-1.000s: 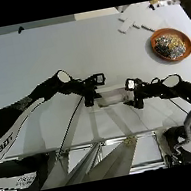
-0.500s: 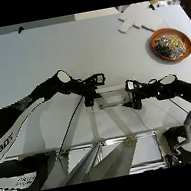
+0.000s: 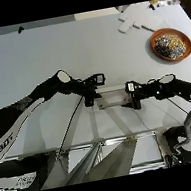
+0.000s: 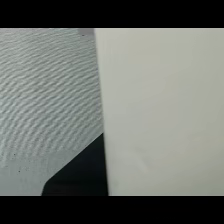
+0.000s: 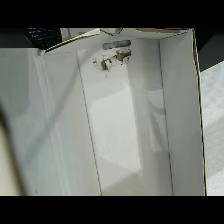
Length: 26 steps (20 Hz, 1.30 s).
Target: Fold the box and place the chain.
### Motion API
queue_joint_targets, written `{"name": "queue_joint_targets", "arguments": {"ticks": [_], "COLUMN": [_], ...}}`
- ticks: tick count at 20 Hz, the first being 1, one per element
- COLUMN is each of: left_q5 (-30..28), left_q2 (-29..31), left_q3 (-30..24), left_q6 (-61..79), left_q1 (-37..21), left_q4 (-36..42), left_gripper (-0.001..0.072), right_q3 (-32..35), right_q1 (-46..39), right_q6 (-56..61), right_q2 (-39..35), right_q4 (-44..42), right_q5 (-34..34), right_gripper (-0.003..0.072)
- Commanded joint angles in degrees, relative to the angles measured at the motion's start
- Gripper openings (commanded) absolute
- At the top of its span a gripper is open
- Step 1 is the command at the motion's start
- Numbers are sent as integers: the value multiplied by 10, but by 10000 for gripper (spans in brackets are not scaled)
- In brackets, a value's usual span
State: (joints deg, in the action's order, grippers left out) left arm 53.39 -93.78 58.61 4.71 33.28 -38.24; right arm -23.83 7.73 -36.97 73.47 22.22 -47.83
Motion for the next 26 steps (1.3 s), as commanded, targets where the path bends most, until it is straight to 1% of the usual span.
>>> {"name": "queue_joint_targets", "arguments": {"ticks": [1,4,7,8,12,15,18,20,22,23,24,26], "left_q5": [0,0,0,0,0,0,0,0,0,0,0,0], "left_q2": [0,0,0,0,0,0,0,0,0,0,0,0], "left_q3": [0,0,0,0,0,0,0,0,0,0,0,0], "left_q6": [0,0,0,0,0,0,0,0,0,0,0,0], "left_q1": [0,0,0,0,0,0,0,0,0,0,0,0], "left_q4": [0,0,0,0,0,0,0,0,0,0,0,0], "left_gripper": [9,9,9,9,9,9,9,9,9,9,9,9], "right_q3": [-10,-10,-11,-11,-17,-23,-23,-23,-23,-23,-23,-23], "right_q1": [0,0,0,0,-9,-30,-31,-31,-31,-31,-31,-31], "right_q6": [-10,-8,-8,-8,-5,-4,-5,-6,-9,-10,-10,-10], "right_q2": [12,26,29,29,28,29,29,29,29,29,29,29], "right_q4": [-2,10,12,13,16,43,42,40,41,41,41,43], "right_q5": [-23,-33,-38,-38,-43,-55,-55,-55,-55,-55,-55,-50], "right_gripper": [655,655,622,591,592,591,570,524,522,503,462,458]}}
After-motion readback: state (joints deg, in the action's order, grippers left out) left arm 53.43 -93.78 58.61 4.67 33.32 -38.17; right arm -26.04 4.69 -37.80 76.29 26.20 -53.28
